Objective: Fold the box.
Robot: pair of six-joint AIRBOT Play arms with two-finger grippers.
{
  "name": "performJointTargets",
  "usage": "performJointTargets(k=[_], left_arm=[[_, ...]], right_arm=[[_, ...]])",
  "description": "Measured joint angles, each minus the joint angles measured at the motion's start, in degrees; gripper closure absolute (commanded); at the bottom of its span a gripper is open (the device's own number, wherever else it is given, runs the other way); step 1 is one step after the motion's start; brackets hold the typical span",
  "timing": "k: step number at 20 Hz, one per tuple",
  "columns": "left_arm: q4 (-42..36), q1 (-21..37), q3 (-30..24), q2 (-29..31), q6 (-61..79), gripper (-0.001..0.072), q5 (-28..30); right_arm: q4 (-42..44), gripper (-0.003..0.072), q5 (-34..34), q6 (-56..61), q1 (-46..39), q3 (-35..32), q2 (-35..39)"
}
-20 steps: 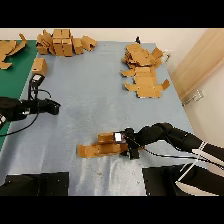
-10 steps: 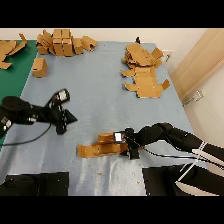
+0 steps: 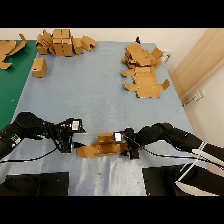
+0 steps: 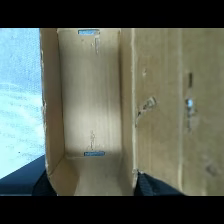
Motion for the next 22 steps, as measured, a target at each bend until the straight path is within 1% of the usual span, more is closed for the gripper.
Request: performJointTargets(k=[2,8,12,15,22], left_arm=[[-0.11,-2.25,-0.22,0.0,-1.42,0.0018,1.36],[0.9,-8.72,-0.39,0.0,-9.68,0.0018,3.65],[6.1,-12.46,-0.46,0.0,-16.35,0.0018,3.98],[8.48,-15.04,-0.76,-0.04,-20.52,0.0018,4.61],[9.7,-19.21,-1.07,-3.3,-24.96,0.0018,9.4]], right_arm=[[0.0,0.0105,0.0,0.0,0.0,0.02,0.0],[0.0,0.0105,0.0,0.0,0.0,0.02,0.0],[0.0,0.0105,0.0,0.0,0.0,0.02,0.0],[0.0,0.0104,0.0,0.0,0.0,0.02,0.0],[0.0,0.0105,0.0,0.0,0.0,0.0,0.0]])
